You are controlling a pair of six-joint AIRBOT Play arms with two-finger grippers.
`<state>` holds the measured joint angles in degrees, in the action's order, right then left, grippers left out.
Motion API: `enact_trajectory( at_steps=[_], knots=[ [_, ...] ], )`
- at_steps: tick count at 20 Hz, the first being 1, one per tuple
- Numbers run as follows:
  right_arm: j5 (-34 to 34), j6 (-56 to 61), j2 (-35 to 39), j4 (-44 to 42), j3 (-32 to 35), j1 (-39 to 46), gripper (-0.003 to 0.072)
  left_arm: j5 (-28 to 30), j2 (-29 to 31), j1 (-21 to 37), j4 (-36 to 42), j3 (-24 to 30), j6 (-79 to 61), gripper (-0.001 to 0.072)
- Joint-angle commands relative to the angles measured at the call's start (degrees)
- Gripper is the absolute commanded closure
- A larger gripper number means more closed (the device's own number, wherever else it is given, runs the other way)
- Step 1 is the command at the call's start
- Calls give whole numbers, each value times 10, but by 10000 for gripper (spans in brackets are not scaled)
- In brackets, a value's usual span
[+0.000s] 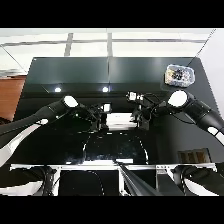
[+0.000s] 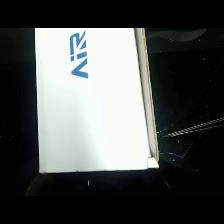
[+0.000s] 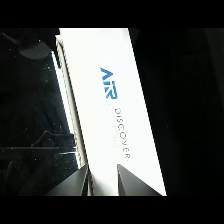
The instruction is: Fold the box and place the chain.
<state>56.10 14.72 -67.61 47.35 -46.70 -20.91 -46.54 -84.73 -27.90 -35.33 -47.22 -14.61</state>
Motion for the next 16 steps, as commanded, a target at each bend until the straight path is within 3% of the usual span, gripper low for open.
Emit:
enact_trajectory(
  at_steps=[1,16],
  knots=[
    [3,0,0,3,0,0,470,0,0,0,0,0,0,302],
    [6,46,-6,13,7,0,473,0,0,0,0,0,0,302]
  ],
)
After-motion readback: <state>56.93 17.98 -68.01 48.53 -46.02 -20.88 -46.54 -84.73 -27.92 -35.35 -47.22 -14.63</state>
